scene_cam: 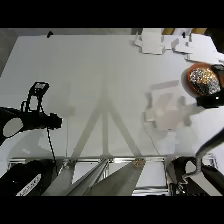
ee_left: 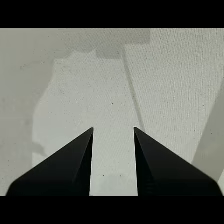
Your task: Fold the box and place the chain.
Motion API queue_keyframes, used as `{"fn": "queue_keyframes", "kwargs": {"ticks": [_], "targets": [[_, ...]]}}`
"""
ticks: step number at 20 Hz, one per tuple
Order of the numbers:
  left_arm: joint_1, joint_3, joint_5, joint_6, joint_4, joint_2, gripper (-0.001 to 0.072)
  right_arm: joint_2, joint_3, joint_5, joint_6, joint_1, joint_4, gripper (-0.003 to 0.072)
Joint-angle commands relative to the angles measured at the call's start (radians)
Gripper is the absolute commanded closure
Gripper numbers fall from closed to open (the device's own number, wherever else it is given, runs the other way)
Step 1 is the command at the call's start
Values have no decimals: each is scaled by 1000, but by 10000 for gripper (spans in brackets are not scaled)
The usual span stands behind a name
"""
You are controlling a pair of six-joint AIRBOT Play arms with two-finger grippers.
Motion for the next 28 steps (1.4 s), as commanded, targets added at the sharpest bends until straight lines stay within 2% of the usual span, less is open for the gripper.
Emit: {"fn": "queue_keyframes", "kwargs": {"ticks": [1, 4, 7, 10, 15, 16, 17, 18, 22, 25, 28], "targets": [[1, 0, 0, 0, 0, 1, 438, 195, -167, -162, 29, 209, 246, 674], [1, 0, 2, 0, 0, 1, 438, 302, -315, -293, 131, 393, 251, 673], [1, 0, 29, 0, 8, 0, 438, 331, -402, -365, 204, 529, 246, 673], [0, 0, 50, -1, -3, 0, 438, 330, -424, -384, 230, 591, 226, 673], [0, 0, 85, 5, -73, 0, 431, 330, -424, -382, 230, 595, 226, 672], [-2, 0, 103, 29, -89, -1, 365, 330, -424, -380, 230, 595, 228, 672], [-3, 0, 133, 77, -126, -2, 208, 330, -424, -378, 230, 595, 228, 672], [-3, 0, 171, 129, -188, -8, 173, 330, -424, -376, 230, 595, 228, 672], [-3, 0, 332, 486, -575, -118, 153, 330, -424, -375, 230, 595, 228, 672], [-2, 1, 354, 778, -841, -269, 152, 330, -424, -359, 230, 595, 228, 672], [14, 18, 327, 1029, -1065, -409, 151, 330, -424, -343, 230, 595, 228, 672]]}}
